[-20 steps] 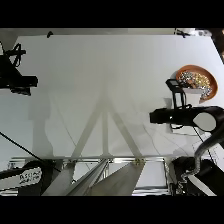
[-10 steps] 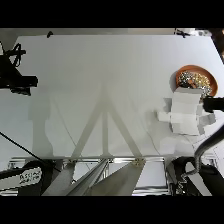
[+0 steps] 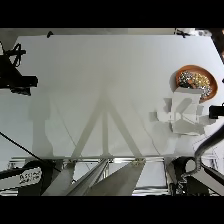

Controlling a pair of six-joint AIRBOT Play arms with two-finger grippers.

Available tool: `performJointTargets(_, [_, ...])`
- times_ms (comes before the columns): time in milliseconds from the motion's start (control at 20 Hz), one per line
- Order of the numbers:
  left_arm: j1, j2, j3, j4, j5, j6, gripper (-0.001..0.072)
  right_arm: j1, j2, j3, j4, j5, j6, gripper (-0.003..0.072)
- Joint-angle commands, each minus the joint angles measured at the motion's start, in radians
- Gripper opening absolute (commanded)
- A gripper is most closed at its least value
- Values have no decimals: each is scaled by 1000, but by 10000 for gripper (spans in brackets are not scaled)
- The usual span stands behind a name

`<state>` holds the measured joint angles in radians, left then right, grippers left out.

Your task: Fold the box and place the chain.

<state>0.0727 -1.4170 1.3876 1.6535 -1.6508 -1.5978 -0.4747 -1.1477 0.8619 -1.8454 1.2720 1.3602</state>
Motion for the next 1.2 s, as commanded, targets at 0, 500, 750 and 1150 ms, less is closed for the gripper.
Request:
performJointTargets(0, [0, -1, 0, 0, 0, 0, 12, -7, -120, 1, -8, -53, -7, 657])
performJointTargets(500, [0, -1, 0, 0, 0, 0, 12, -7, -229, 1, -9, -53, 21, 7])
performJointTargets(750, [1, -1, 0, 0, 0, 0, 12, 43, -137, 1, 234, -45, -150, 6])
performJointTargets(1150, [1, -1, 0, 0, 0, 0, 12, 351, 99, -83, 659, -200, -243, 6])
